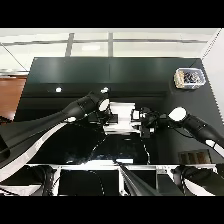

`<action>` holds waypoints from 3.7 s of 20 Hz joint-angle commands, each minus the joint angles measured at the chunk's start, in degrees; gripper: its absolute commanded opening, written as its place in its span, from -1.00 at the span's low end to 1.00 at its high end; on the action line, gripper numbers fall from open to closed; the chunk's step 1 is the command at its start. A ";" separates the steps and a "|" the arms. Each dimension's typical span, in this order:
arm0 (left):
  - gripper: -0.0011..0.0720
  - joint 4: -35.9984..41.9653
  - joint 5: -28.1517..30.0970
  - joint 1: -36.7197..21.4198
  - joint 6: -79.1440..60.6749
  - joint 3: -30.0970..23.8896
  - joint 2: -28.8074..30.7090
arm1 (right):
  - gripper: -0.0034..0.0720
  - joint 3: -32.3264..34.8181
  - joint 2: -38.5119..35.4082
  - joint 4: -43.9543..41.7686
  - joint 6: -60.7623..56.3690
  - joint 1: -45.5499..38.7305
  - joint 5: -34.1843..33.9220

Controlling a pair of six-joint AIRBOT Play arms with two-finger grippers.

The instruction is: Fold the box and place the chain.

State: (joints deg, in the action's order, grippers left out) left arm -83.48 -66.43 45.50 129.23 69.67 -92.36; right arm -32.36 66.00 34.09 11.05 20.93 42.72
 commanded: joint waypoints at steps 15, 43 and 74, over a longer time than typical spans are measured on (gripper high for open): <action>-0.90 0.22 0.15 -0.04 0.02 0.07 0.02 | -0.14 0.00 4.24 -3.48 -13.62 0.61 0.09; -0.90 0.15 -0.28 -0.04 -0.02 0.07 0.02 | -0.88 5.14 10.25 -8.33 -58.05 -22.67 20.92; -0.90 -0.04 -0.20 -0.04 -0.04 0.07 0.02 | 0.06 -20.85 10.23 33.77 -113.44 8.46 17.84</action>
State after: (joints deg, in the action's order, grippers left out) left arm -83.53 -66.63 45.50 129.21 69.67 -92.36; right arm -51.22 76.18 59.77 -92.79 25.32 63.33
